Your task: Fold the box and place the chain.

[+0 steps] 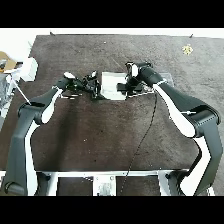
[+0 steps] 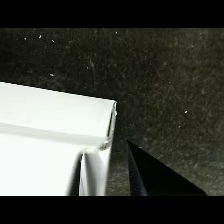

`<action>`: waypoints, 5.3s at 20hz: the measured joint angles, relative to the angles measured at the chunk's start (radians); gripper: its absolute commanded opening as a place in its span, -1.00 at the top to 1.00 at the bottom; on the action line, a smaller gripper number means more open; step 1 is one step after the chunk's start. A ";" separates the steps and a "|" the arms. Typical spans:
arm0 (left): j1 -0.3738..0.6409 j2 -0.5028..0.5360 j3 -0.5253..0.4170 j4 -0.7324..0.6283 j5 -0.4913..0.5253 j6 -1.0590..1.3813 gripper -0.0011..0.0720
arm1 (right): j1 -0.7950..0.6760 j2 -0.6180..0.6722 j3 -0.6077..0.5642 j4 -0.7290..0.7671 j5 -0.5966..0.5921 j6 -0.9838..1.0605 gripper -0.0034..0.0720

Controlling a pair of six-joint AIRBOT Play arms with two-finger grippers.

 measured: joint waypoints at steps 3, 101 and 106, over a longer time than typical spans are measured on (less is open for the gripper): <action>0.000 0.000 0.000 0.000 0.000 0.000 0.41 | 0.023 0.000 0.000 -0.056 0.003 0.065 0.08; 0.001 0.000 0.000 0.000 0.001 0.000 0.41 | -0.182 0.563 0.122 -0.014 -0.116 -0.469 0.90; 0.001 0.000 0.000 0.000 0.001 0.000 0.41 | -0.002 0.731 0.122 -0.101 -0.320 -0.500 0.90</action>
